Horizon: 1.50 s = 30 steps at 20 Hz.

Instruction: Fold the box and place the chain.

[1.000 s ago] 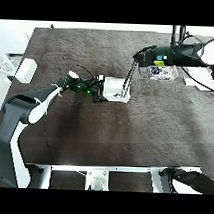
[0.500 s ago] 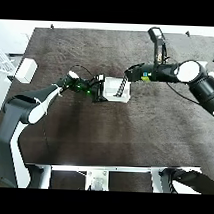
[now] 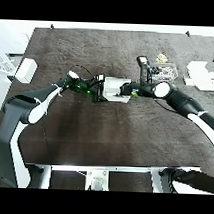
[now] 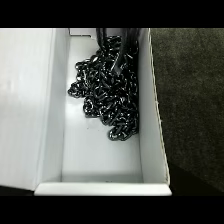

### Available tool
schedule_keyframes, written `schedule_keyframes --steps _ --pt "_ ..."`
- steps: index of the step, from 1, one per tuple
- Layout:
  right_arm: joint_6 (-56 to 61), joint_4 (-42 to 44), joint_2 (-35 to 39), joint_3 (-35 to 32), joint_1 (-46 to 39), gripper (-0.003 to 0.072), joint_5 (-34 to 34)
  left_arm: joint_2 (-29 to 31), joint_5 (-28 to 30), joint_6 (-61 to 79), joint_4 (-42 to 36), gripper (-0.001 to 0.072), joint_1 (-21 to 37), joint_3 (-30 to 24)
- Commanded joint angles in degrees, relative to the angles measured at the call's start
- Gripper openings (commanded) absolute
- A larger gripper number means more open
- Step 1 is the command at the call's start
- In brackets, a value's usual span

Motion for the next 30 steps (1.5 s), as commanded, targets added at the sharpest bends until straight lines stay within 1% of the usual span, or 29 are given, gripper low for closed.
schedule_keyframes --steps 1,3,5,8,9,10,11,12,14,16,19,21,24,27,30 --pt "-0.02 0.39 -3.91 -1.05 0.09 0.0374 -3.67 0.00 0.00 0.02 0.00 0.0526 0.02 -0.02" --pt "-0.04 0.37 -2.78 -0.96 -0.42 0.0375 -4.02 0.00 0.02 0.02 0.02 0.0525 0.02 -0.02" --pt "-0.04 -0.79 0.83 -1.01 -2.25 0.0375 -3.82 0.00 0.00 0.02 0.00 0.0525 0.02 -0.02" --pt "-0.02 -3.41 5.79 -1.31 -8.37 0.0378 -3.80 0.00 0.00 0.02 0.00 0.0525 0.02 -0.02" --pt "-0.02 -3.37 6.03 -1.49 -11.63 0.0435 -3.65 0.00 0.00 0.02 0.00 0.0525 0.02 0.00" --pt "0.00 -3.34 5.64 -1.62 -14.75 0.0513 -3.50 0.00 0.00 0.02 0.00 0.0525 0.02 0.00" --pt "-0.02 -3.34 4.83 -1.81 -18.05 0.0536 -3.61 0.02 -0.04 0.02 0.00 0.0525 0.02 -0.02" --pt "-0.02 -2.89 3.50 -1.81 -20.79 0.0539 -3.89 0.00 -0.02 0.02 0.00 0.0525 0.02 0.00" --pt "-0.63 0.44 -0.33 -1.53 -25.24 0.0578 -4.24 0.00 0.00 0.02 0.02 0.0525 0.02 -0.02" --pt "-4.94 4.90 -5.46 0.33 -27.06 0.0578 -4.15 0.00 -0.02 0.02 0.00 0.0526 0.02 0.00" --pt "-10.86 9.42 -13.20 6.01 -27.15 0.0578 -2.45 0.00 -0.02 0.02 0.00 0.0525 0.02 0.00" --pt "-13.64 11.76 -18.08 11.08 -27.15 0.0579 0.48 0.00 0.00 0.02 0.00 0.0525 0.02 0.00" --pt "-14.73 12.26 -24.57 18.43 -27.15 0.0578 4.26 0.00 -0.02 0.02 0.02 0.0525 0.02 -0.02" --pt "-18.34 15.96 -28.59 23.71 -27.12 0.0578 7.15 0.00 -0.02 0.02 0.00 0.0525 0.02 0.00" --pt "-19.87 17.16 -31.23 26.60 -27.30 0.0578 7.39 0.02 -0.02 0.02 0.00 0.0525 0.02 -0.02"
